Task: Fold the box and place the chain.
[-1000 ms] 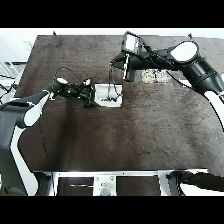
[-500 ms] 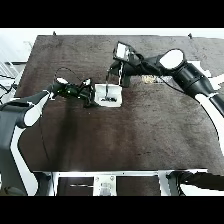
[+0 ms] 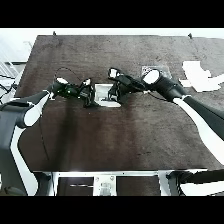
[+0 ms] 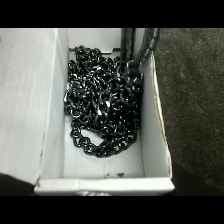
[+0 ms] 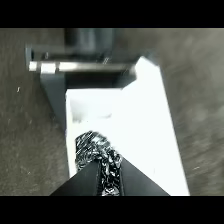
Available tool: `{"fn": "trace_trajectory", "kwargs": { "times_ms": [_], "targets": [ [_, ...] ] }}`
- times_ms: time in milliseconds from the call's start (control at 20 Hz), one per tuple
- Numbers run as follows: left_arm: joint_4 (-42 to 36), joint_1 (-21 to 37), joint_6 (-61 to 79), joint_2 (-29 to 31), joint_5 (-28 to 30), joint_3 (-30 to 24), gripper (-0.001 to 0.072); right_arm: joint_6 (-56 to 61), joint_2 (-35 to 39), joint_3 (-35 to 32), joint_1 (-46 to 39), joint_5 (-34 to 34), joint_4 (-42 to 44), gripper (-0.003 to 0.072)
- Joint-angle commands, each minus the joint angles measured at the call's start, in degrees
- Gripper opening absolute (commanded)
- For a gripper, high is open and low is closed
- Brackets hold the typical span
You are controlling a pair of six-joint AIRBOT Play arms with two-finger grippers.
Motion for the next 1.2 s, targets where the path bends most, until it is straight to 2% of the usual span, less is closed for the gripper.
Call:
{"fn": "trace_trajectory", "kwargs": {
  "times_ms": [0, 200, 250, 300, 350, 500, 650, 850, 900, 950, 1100, 1150],
  "targets": [
    [0.0, 0.0, 0.0, 0.0, 0.0, 0.0, 0.0528, 0.2, -4.4, -0.5, 0.0, -0.2, 0.3, 0.0002],
    [0.0, 0.0, 0.0, 0.0, 0.0, 0.0, 0.0528, 0.2, -5.3, -0.5, 0.0, -4.7, 0.3, 0.0005],
    [0.0, 0.0, 0.0, 0.0, 0.0, 0.0, 0.0528, 0.2, -5.3, -0.1, 0.0, -4.7, 0.3, 0.0063],
    [0.0, 0.0, 0.0, 0.0, 0.0, 0.0, 0.0528, 0.2, -5.2, 0.2, 0.0, -4.5, 0.3, 0.0252],
    [0.0, 0.0, 0.0, 0.0, 0.0, 0.0, 0.0528, 0.2, -4.7, 0.3, 0.0, -4.2, 0.3, 0.0405],
    [0.0, 0.0, 0.0, 0.0, 0.0, 0.0, 0.0528, 1.3, -1.7, 0.3, 0.0, -4.2, 0.1, 0.0406],
    [0.0, 0.0, 0.0, 0.0, 0.0, 0.0, 0.0528, 2.3, 5.1, 0.3, 0.0, 0.0, 0.2, 0.0407],
    [-0.1, 0.0, 0.0, 0.0, -0.1, 0.0, 0.0528, 3.3, 13.4, 0.3, -2.6, -3.1, 0.3, 0.0407],
    [-0.1, 0.0, 0.0, 0.0, -0.1, 0.0, 0.0528, 4.3, 13.6, 0.7, -4.0, -3.8, 0.3, 0.0402],
    [-0.1, 0.0, 0.0, 0.0, -0.1, 0.0, 0.0528, 5.2, 13.3, 1.1, -5.4, -3.8, 0.4, 0.0366],
    [-0.1, 0.0, 0.0, 0.0, -0.1, 0.0, 0.0528, 5.5, 10.0, 2.6, -9.1, -3.7, 4.2, 0.0356],
    [-0.1, 0.0, 0.0, 0.0, -0.1, 0.0, 0.0528, 5.5, 8.4, 3.3, -9.6, -3.7, 4.4, 0.0320]
  ]
}}
